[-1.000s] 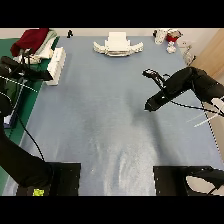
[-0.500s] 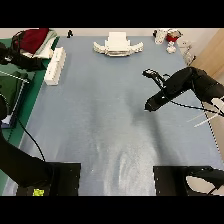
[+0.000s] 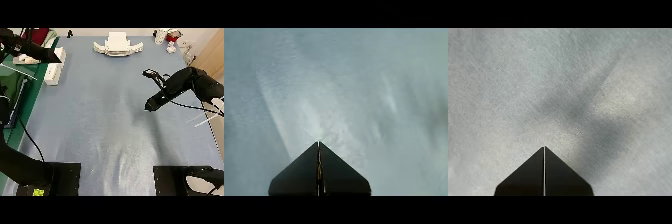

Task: Fold the box.

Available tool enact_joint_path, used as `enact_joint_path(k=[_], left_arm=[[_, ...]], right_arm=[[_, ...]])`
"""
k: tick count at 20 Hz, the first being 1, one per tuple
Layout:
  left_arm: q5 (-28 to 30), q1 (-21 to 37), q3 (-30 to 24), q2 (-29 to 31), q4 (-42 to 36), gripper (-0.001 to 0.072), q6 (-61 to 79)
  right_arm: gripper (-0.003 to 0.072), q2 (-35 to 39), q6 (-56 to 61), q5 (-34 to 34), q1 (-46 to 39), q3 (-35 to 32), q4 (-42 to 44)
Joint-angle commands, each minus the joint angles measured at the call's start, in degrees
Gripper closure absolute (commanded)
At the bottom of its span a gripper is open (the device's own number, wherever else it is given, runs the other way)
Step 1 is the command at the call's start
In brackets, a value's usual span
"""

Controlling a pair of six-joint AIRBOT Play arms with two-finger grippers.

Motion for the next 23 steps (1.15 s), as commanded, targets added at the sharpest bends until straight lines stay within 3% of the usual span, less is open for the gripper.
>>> enact_joint_path(k=[1,4,10,13,18,23], left_arm=[[-0.6,-5.7,-3.6,5.1,0.9,0.0704,0.7],[3.3,-10.3,-12.2,11.6,3.2,0.0704,0.7],[14.7,-20.8,-38.9,28.1,4.0,0.0704,0.7],[20.2,-26.5,-48.4,31.9,4.0,0.0702,0.6],[23.1,-31.9,-55.8,31.5,4.0,0.0698,0.7],[22.8,-32.4,-56.9,31.5,1.4,0.0698,0.5]], right_arm=[[0.0684,0.0,0.0,0.0,0.0,0.0,0.0],[0.0683,0.0,0.0,0.0,0.0,0.0,0.0],[0.0683,0.0,0.0,0.0,0.0,0.0,0.0],[0.0684,0.0,0.0,0.0,0.0,0.0,0.0],[0.0683,0.0,0.0,0.0,0.0,0.0,0.0],[0.0683,0.0,0.0,0.0,0.0,0.0,0.0]])
